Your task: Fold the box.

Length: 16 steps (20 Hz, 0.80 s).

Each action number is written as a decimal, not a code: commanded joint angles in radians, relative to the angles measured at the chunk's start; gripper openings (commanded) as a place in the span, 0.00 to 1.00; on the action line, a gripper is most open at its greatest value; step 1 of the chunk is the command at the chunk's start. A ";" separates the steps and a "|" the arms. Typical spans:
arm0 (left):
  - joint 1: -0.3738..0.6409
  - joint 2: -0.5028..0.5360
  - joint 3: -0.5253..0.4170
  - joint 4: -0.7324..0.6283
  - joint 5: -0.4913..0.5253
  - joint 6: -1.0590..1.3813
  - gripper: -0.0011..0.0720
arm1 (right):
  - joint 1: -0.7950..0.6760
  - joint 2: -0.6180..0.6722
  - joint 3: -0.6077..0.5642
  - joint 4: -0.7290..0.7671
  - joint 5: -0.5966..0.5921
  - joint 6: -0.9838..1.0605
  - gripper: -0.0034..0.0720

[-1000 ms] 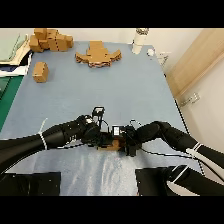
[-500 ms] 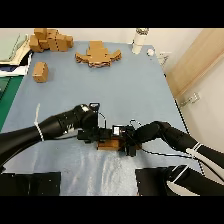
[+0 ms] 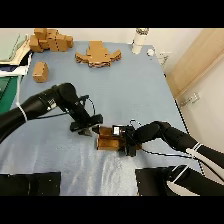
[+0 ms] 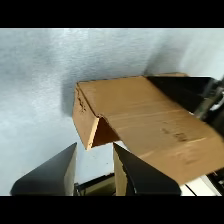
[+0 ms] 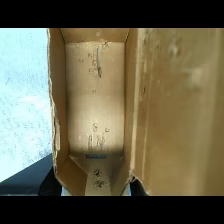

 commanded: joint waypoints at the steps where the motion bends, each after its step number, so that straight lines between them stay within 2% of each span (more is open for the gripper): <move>1: 0.135 0.000 0.002 -0.111 -0.045 0.229 0.50 | 0.000 0.000 0.001 0.000 0.000 0.000 0.71; 3: 0.212 0.000 0.002 -0.112 -0.054 0.407 0.48 | 0.000 0.000 0.001 0.000 0.000 0.000 0.72; 4: 0.251 0.000 0.001 -0.112 -0.063 0.530 0.08 | 0.000 0.000 0.001 0.000 0.000 0.000 0.71; 5: 0.285 0.000 0.001 -0.113 -0.066 0.678 0.03 | 0.000 0.000 0.001 0.000 0.000 0.000 0.71; 8: 0.341 0.001 -0.026 -0.116 -0.042 1.070 0.03 | 0.000 0.000 0.001 0.000 0.000 0.000 0.71; 11: 0.316 0.005 -0.103 -0.116 0.035 1.277 0.03 | 0.000 0.000 0.001 0.000 0.000 0.000 0.72; 14: 0.222 0.043 -0.238 -0.092 0.264 1.442 0.03 | 0.000 0.000 0.001 0.000 0.000 0.000 0.71; 15: 0.190 0.068 -0.289 -0.121 0.349 1.526 0.03 | 0.000 0.000 0.001 0.000 0.000 0.000 0.71; 16: 0.189 0.090 -0.340 -0.209 0.410 1.656 0.03 | 0.000 0.000 0.001 0.000 0.000 0.000 0.71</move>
